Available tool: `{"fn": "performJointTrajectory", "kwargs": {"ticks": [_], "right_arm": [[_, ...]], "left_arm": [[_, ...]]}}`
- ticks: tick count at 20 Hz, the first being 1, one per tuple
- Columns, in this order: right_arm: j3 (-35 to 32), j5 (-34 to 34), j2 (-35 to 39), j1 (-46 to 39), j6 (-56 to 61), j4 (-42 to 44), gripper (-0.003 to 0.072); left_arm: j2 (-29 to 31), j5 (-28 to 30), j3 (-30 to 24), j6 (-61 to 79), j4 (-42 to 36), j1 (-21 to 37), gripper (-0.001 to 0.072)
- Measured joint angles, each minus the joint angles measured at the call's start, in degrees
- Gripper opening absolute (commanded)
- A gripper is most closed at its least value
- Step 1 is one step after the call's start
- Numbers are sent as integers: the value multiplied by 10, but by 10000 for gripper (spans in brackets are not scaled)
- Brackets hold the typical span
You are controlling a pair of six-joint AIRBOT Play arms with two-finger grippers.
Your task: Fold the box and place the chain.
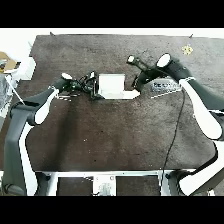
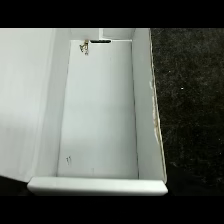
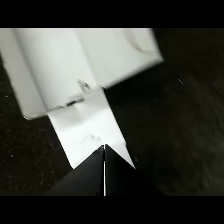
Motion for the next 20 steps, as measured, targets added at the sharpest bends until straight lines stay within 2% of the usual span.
{"fn": "performJointTrajectory", "kwargs": {"ticks": [4, 8, 13, 20], "right_arm": [[0, 18, 23, -46, 168, -16, 4], [-17, 46, 29, -83, 273, -16, 4], [-64, 36, 13, -103, 316, 30, 4], [-78, 26, -47, -107, 324, 128, 4]], "left_arm": [[0, 0, 0, 0, 0, 0, 276], [0, 0, 0, 0, 0, 0, 276], [0, 0, 0, 0, 0, 0, 276], [0, -1, 0, 0, 0, 0, 275]]}}
